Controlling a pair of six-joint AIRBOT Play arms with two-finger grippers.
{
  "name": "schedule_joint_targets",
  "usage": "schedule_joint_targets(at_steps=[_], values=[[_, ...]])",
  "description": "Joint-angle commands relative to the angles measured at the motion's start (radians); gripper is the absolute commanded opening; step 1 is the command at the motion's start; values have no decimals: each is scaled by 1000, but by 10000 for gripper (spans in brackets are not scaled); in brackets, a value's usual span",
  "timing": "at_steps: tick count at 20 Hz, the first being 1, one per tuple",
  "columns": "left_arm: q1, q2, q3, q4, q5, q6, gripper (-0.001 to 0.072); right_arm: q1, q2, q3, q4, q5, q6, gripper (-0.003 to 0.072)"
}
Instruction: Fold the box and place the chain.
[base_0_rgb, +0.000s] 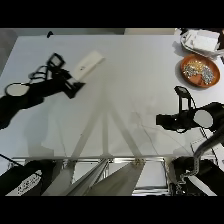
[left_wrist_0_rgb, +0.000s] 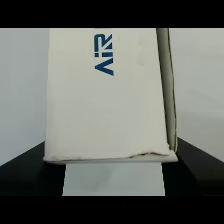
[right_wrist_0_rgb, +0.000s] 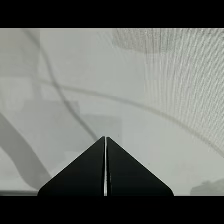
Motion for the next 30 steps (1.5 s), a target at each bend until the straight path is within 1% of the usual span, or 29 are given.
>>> schedule_joint_targets(at_steps=[1,2,3,4,6,12,14,15,16,18,19,20,21,22,23,24,25,30], values=[[264,63,1,399,-33,-446,3,0,1,0,2,-30,-19,12],[334,59,0,493,-69,-568,3,0,1,0,3,-41,-18,12],[388,51,-2,558,-95,-654,3,0,1,0,7,-48,-19,12],[433,43,-5,610,-101,-710,3,0,1,0,9,-48,-18,12],[483,25,-10,660,-126,-756,3,0,1,0,13,-46,-19,12],[492,-42,-17,879,-200,-888,9,0,1,0,15,-39,-24,13],[492,-77,-17,914,-241,-912,21,0,1,0,14,-39,-23,13],[492,-91,-17,914,-257,-912,86,0,1,0,15,-39,-23,13],[492,-101,-17,914,-266,-912,183,0,1,0,15,-39,-23,13],[492,-105,-17,913,-269,-912,436,0,1,0,14,-39,-23,14],[492,-104,-17,913,-269,-912,515,0,1,0,14,-39,-23,15],[492,-104,-17,913,-270,-912,533,0,1,0,14,-39,-23,16],[492,-103,-17,912,-275,-912,534,0,1,0,14,-39,-23,51],[492,-100,-17,913,-279,-912,557,0,1,0,14,-39,-23,150],[492,-90,-17,918,-277,-912,720,0,1,0,15,-39,-23,247],[492,-77,-17,925,-275,-908,702,0,1,0,14,-39,-23,324],[492,-56,-17,933,-275,-900,702,0,1,0,14,-40,-23,347],[471,84,-17,934,-233,-900,699,0,1,0,15,-40,-22,341]])
